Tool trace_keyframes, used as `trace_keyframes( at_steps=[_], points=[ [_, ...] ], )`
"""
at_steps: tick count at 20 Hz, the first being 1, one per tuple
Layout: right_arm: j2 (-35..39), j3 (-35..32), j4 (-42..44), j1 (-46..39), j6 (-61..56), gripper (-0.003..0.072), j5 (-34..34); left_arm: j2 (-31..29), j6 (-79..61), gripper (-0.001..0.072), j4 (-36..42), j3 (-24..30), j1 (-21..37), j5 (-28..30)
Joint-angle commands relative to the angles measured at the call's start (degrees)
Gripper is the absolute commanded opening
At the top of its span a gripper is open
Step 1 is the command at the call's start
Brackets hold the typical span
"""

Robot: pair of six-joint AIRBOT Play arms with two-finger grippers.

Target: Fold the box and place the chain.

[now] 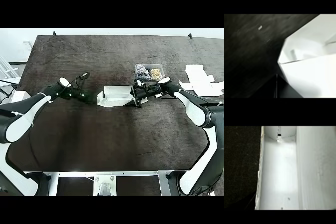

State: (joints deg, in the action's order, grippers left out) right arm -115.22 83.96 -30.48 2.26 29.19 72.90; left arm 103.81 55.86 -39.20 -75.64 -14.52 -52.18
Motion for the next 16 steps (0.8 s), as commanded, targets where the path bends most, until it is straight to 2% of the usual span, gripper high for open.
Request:
trace_keyframes(
  at_steps=[1, 7, 8, 9, 16],
  points=[
    [0.02, 0.0, 0.0, 0.04, -0.02, 0.0506, 0.02, -0.02, -0.39, 0.0022, 0.61, -2.86, 0.02, -2.99],
    [0.02, 0.0, 0.0, 0.04, -0.02, 0.0506, 0.02, -2.01, -0.33, 0.0025, 0.22, -4.04, 0.02, -3.56],
    [0.02, 0.0, 0.0, 0.04, -0.02, 0.0506, 0.02, -2.34, -0.22, 0.0175, 0.15, -4.02, 0.02, -3.34],
    [0.02, 0.0, 0.0, 0.04, -0.02, 0.0506, 0.02, -2.34, -0.13, 0.0283, 0.15, -4.04, 0.02, -3.39],
    [0.02, 0.0, 0.0, 0.04, -0.02, 0.0506, 0.04, -2.27, 1.11, 0.0288, -0.68, -4.04, -1.29, -3.89]
  ],
)
